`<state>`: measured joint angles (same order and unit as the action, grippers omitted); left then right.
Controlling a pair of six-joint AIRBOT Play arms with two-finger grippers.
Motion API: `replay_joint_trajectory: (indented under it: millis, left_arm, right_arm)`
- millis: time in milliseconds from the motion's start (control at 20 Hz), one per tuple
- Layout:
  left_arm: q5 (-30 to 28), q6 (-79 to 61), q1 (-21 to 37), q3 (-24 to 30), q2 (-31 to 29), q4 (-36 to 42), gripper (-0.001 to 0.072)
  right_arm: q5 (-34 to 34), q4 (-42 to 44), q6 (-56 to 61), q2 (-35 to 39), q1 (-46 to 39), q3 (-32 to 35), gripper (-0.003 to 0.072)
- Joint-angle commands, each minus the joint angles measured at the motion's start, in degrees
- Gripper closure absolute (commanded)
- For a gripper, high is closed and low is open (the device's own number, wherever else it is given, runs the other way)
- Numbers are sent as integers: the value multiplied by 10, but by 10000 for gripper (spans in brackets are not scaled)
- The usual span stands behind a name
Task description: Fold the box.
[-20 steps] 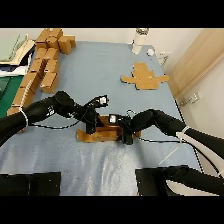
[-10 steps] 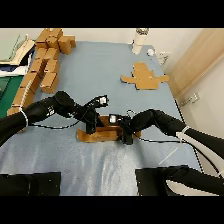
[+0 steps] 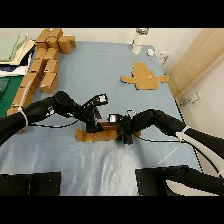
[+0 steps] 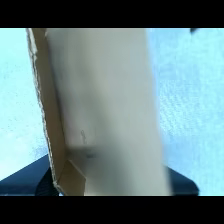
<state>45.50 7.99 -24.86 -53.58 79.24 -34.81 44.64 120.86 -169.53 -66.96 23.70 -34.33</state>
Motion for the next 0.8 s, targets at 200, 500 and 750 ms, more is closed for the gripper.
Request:
replay_joint_trajectory:
  millis: [200, 500, 750]
  left_arm:
    - [99, 332, 33, 0, -78, -180, 17]
    - [212, 544, 17, 20, -75, -94, 695]
    - [51, 544, 14, 18, -52, 99, 695]
  right_arm:
    - [9, 0, 0, 0, 0, 0, 223]
    - [9, -1, 0, 0, 0, 0, 223]
    - [9, -2, 0, 0, 0, 0, 223]
